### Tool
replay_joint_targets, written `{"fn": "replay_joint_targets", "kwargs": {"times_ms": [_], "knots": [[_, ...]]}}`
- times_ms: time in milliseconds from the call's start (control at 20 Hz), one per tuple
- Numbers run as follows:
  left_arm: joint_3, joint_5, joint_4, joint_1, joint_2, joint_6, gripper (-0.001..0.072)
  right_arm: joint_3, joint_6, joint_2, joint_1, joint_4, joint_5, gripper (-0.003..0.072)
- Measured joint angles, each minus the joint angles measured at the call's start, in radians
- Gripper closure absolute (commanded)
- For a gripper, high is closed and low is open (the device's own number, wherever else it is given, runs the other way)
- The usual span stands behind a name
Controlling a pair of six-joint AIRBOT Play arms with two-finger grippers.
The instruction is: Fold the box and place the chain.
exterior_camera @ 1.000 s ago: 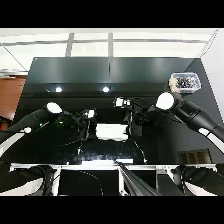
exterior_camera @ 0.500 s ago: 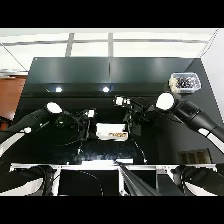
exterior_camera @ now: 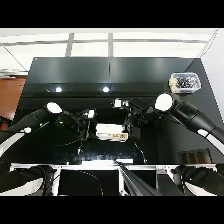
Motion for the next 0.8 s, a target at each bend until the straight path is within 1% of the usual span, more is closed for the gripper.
{"fn": "replay_joint_targets", "kwargs": {"times_ms": [50,100,350,450,550,800], "knots": [[0.0,0.0,0.0,0.0,0.0,0.0,0.0338,0.0,0.002,0.0,0.002,-0.002,0.002,0.0444],[0.0,0.0,0.0,0.0,0.0,0.0,0.0337,0.0,0.004,0.0,0.004,-0.004,0.003,0.0407],[0.0,-0.001,0.0,0.0,0.0,-0.001,0.0337,0.0,0.008,0.0,0.007,-0.01,0.006,0.0407],[0.0,0.0,0.0,0.0,0.0,-0.002,0.0337,0.0,0.009,0.0,0.008,-0.011,0.006,0.041],[0.0,0.0,0.0,0.0,0.0,-0.002,0.0338,0.0,0.011,0.0,0.008,-0.011,0.005,0.0447],[0.0,-0.001,0.0,0.0,0.0,-0.002,0.0338,0.0,0.011,0.0,0.008,-0.012,0.004,0.0448]]}}
